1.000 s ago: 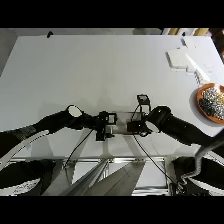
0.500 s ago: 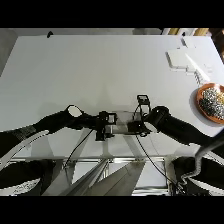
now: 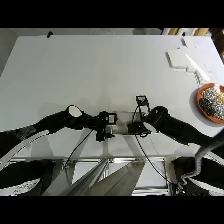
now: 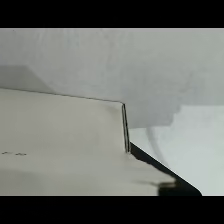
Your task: Fold the box and place the chain.
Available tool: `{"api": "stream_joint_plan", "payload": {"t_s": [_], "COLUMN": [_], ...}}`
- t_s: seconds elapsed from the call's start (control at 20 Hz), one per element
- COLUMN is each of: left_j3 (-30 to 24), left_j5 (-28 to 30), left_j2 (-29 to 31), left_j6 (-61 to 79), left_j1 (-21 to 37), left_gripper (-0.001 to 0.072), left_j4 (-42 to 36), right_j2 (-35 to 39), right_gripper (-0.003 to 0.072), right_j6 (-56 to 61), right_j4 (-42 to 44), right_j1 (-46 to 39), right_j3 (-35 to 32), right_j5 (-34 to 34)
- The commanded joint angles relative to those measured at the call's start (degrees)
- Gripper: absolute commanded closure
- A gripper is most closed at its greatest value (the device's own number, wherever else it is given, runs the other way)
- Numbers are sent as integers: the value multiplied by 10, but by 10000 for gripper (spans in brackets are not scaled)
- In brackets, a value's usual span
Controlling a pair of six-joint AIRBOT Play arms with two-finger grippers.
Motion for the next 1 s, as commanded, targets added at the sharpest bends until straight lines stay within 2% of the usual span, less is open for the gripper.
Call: {"api": "stream_joint_plan", "payload": {"t_s": [0.0,0.1,0.3,0.35,0.45,0.5,0.75,0.85,0.95], "left_j3": [0,0,0,0,0,0,0,0,0], "left_j5": [0,0,0,0,0,0,0,0,0], "left_j2": [0,0,0,0,0,0,0,0,0], "left_j6": [0,0,0,0,0,0,0,0,0], "left_j1": [0,0,0,0,0,0,0,0,0], "left_gripper": [438,438,438,438,438,438,438,438,438], "left_j4": [1,1,1,1,1,1,1,1,1], "right_j2": [0,0,5,13,52,79,269,336,379], "right_gripper": [535,660,662,577,298,244,238,239,259], "right_j6": [0,0,-8,-27,-95,-128,-272,-290,-342], "right_j4": [-17,-17,-17,-17,-17,-17,-18,-40,-96], "right_j1": [0,0,0,0,0,0,-19,-84,-176], "right_j3": [0,0,0,0,0,0,2,17,29], "right_j5": [4,5,13,13,17,26,77,112,114]}}
